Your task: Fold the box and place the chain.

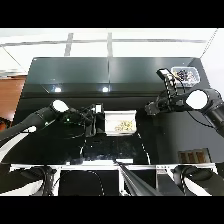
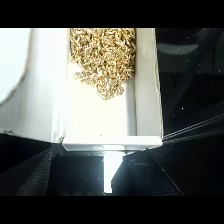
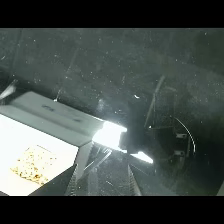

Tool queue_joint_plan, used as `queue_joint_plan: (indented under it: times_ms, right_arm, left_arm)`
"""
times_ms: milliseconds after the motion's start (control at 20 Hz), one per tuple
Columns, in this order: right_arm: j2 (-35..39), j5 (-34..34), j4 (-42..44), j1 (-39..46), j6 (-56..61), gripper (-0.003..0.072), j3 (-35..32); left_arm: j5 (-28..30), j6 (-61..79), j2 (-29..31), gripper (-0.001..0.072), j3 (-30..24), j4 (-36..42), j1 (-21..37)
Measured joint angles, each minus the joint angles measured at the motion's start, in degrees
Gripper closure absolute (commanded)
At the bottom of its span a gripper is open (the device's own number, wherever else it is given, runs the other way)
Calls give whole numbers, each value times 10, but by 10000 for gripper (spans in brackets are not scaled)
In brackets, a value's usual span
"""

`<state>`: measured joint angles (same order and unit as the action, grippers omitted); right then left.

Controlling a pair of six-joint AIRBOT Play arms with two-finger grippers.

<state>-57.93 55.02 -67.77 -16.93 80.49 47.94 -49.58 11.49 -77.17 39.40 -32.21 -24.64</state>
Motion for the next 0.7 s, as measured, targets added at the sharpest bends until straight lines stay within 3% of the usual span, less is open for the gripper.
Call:
queue_joint_plan:
  times_ms: [300,600,700]
  right_arm:
    - [0,-3,0,0,0,313,0]
    - [0,-4,1,0,0,313,0]
    - [0,-11,4,0,0,310,0]
  left_arm:
    - [2,-46,0,-5,0,-21,-12]
    - [73,-55,-3,-1,0,7,-50]
    - [85,-57,-7,44,0,6,-59]
